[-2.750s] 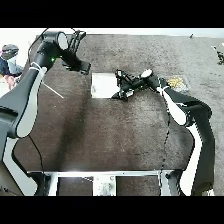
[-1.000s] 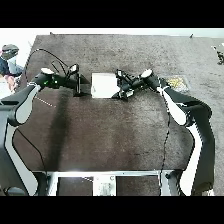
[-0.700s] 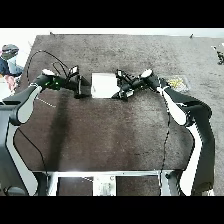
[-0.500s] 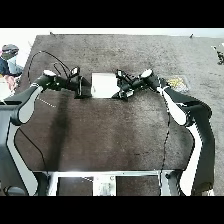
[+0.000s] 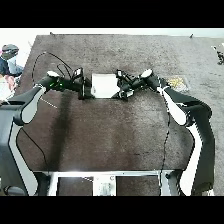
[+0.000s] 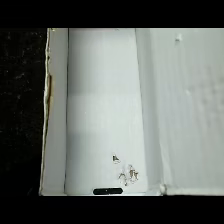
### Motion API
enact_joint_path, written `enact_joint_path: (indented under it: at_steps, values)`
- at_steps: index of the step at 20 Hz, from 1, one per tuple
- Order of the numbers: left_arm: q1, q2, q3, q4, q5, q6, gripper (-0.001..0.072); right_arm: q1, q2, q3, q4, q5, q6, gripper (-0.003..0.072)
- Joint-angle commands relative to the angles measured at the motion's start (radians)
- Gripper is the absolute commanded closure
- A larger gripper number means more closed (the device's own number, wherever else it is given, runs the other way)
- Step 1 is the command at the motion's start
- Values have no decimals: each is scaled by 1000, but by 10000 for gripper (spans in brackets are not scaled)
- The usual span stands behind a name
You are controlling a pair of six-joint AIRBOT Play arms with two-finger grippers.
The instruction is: Fold the box and place the chain.
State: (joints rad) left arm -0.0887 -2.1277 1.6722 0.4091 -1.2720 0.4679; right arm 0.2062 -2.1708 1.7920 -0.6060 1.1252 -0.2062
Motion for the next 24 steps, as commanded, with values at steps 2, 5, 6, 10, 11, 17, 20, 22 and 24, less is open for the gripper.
enact_joint_path:
  at_steps: [2,5,6,10,11,17,20,22,24]
  values:
    - [-19,-12,0,-8,42,23,-5,0,0,0,1,0,1,296]
    - [-21,-13,0,6,61,23,-5,0,0,0,1,0,1,296]
    - [-21,-15,0,9,63,24,-5,0,1,0,1,0,1,296]
    - [-23,-26,0,3,59,40,-5,0,0,0,1,0,1,296]
    - [-27,-26,0,2,58,40,-2,0,1,0,0,0,1,296]
    - [-27,-26,0,1,56,50,7,0,0,0,1,0,1,296]
    - [-27,-26,0,1,57,49,131,0,0,0,1,0,1,296]
    - [-27,-26,0,2,53,48,182,0,0,0,1,0,1,296]
    - [-27,-26,0,3,52,45,182,0,0,0,1,0,1,296]
